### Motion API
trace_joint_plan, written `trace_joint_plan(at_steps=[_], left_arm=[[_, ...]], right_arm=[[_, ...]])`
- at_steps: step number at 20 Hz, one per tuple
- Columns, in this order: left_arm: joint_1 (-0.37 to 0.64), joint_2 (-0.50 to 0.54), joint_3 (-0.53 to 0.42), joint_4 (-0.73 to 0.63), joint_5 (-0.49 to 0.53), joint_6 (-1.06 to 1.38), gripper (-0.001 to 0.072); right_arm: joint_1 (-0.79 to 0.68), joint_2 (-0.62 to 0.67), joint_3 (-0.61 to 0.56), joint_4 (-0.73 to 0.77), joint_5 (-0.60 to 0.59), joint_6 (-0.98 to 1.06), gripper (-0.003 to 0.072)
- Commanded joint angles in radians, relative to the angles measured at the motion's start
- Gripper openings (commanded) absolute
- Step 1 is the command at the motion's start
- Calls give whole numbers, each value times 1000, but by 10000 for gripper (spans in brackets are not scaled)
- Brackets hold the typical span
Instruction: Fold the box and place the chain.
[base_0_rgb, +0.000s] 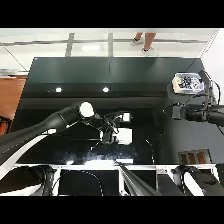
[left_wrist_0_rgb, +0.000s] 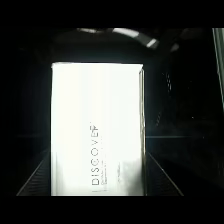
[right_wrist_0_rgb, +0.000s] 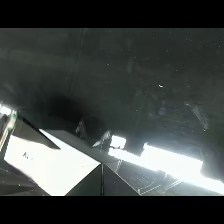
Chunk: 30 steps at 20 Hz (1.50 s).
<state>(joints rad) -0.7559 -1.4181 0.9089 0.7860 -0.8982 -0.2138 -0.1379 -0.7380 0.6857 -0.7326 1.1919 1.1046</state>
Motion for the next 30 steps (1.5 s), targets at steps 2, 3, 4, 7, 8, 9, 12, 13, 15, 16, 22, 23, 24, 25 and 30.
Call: trace_joint_plan(at_steps=[2, 3, 4, 7, 8, 9, 12, 13, 15, 16, 22, 23, 24, 25, 30], left_arm=[[-43, -11, 0, 69, 82, -4, 709], [-47, -19, 1, 69, 106, -4, 710], [-51, -29, 1, 70, 114, -3, 709], [-62, -48, 1, 71, 112, -3, 708], [-64, -48, 1, 71, 111, -3, 705], [-64, -48, 1, 71, 106, -3, 685], [-63, -46, 9, 143, 64, -52, 376], [-59, -42, 18, 227, 58, -150, 336], [-24, -25, 31, 400, 60, -349, 337], [12, -13, 34, 462, 60, -423, 338], [475, 16, 133, 623, 60, -684, 338], [573, 3, 166, 618, 83, -734, 339], [664, -17, 206, 615, 98, -793, 370], [738, -45, 254, 616, 95, -831, 375], [1006, -307, 605, 616, -5, -903, 374]], right_arm=[[0, 1, 0, -1, 0, -6, 9], [0, 1, 0, -2, 0, -7, 9], [0, 1, 0, -2, 0, -10, 8], [0, 1, 0, -2, 0, -10, 9], [0, 1, 0, -3, -4, -11, 9], [0, 1, 0, -3, -11, -11, 9], [0, 1, 0, -3, -27, -10, 9], [0, 1, 0, -3, -27, -10, 9], [0, 1, 0, -4, -28, -10, 9], [0, 1, 0, -4, -33, -10, 9], [0, -2, 0, -3, -91, -10, 10], [0, -4, 0, -4, -93, -10, 10], [0, -6, 0, -4, -96, -10, 10], [0, -7, 0, -3, -101, -9, 10], [0, -27, 0, -2, -106, -9, 11]])
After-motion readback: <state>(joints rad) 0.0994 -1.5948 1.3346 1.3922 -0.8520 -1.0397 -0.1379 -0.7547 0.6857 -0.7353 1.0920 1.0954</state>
